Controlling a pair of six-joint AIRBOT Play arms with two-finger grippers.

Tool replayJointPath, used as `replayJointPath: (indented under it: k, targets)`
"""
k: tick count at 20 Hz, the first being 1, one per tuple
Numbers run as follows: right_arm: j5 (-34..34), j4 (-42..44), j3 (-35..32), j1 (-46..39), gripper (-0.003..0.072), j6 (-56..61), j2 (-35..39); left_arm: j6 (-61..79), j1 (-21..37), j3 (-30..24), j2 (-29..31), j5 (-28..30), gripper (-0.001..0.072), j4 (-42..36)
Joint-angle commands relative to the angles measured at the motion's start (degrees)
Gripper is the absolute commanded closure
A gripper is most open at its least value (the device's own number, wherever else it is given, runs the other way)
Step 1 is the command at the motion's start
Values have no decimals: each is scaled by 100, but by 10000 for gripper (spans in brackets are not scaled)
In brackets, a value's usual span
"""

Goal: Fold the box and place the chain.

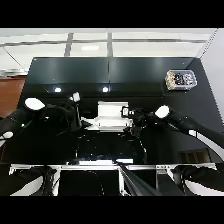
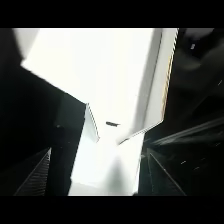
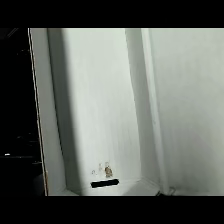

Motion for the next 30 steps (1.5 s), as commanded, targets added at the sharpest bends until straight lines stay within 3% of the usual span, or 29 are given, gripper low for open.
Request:
replayJointPath:
  k: [1, 6, 8, 10, 11, 17, 21, 28, 30]
  targets:
    - [0, 0, 4, 2, 495, 0, 2, 706, -636, -76, -9, 929, 1, 723]
    - [0, 0, 4, 2, 495, 0, 2, -26, -903, 48, -251, 846, 24, 859]
    - [0, 0, 4, 2, 495, 0, 2, -26, -929, 107, -376, 599, 145, 817]
    - [0, 0, 4, 2, 495, 0, 2, -26, -988, 107, -437, 647, 401, 623]
    - [0, 0, 4, 2, 496, 0, 2, -24, -997, 107, -442, 693, 424, 463]
    - [0, 0, 4, 2, 495, 0, 2, -24, -1005, 107, -470, 769, 487, -133]
    - [0, 0, 4, 2, 495, 0, 2, 76, -1043, 155, -778, 772, 487, -804]
    - [0, 0, 4, 2, 495, 0, 2, 15, -1137, 321, -1158, 752, 492, -763]
    - [0, 0, 4, 2, 496, 0, 2, 13, -1137, 321, -1156, 748, 558, -710]
